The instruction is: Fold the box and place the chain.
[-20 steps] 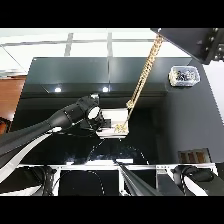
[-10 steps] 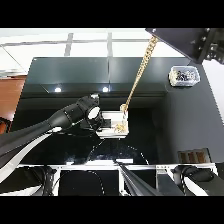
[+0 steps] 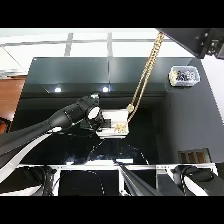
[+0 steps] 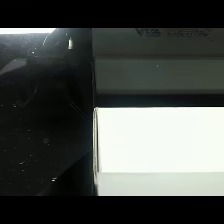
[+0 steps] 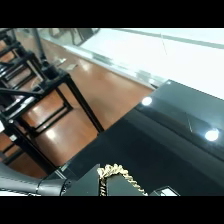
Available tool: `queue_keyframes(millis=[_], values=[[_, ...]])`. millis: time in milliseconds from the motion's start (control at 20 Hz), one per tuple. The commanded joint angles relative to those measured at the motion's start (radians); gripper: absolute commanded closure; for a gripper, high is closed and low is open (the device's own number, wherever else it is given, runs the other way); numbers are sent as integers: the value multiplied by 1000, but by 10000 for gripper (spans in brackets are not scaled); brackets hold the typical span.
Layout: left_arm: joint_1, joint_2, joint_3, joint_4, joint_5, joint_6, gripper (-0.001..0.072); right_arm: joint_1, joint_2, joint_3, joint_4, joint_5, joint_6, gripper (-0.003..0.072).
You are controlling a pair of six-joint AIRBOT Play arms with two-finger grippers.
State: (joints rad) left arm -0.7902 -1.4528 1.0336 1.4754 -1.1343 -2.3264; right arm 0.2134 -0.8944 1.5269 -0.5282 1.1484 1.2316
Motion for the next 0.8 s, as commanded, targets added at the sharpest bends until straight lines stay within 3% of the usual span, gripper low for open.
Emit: queue_keyframes(millis=[0,300,750], values=[[0,0,1,0,0,0,680,-5,0,6,-15,20,15,673],[0,0,1,0,0,0,680,-5,-1,6,131,16,18,673],[0,0,1,0,0,0,680,81,-43,5,128,-35,18,672]])
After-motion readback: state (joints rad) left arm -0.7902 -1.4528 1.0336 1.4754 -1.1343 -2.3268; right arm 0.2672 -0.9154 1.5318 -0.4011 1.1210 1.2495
